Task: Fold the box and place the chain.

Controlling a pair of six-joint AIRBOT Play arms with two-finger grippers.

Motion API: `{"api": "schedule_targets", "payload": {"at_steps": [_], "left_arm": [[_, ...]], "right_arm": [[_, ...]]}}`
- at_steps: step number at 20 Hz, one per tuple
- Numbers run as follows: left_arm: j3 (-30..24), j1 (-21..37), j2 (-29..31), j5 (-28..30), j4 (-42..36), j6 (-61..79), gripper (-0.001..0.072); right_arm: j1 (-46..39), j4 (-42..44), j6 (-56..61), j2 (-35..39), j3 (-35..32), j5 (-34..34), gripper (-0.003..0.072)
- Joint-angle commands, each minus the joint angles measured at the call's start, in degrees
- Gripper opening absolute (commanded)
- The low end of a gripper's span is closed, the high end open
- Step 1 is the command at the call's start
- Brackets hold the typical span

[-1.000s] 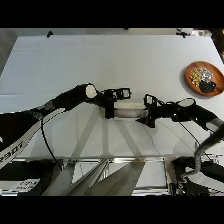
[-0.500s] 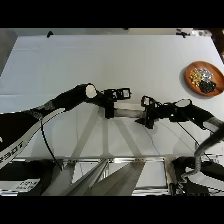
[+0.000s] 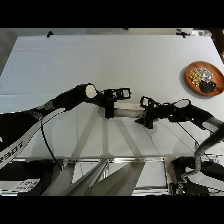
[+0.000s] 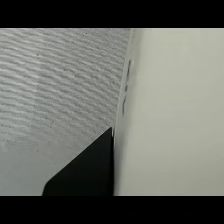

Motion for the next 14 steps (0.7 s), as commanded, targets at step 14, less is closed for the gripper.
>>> {"api": "schedule_targets", "payload": {"at_steps": [14], "left_arm": [[0.0, 0.0, 0.0, 0.0, 0.0, 0.0, 0.0014]], "right_arm": [[-2.4, 0.8, -2.4, 0.0, 0.4, -3.0, 0.0336]]}}
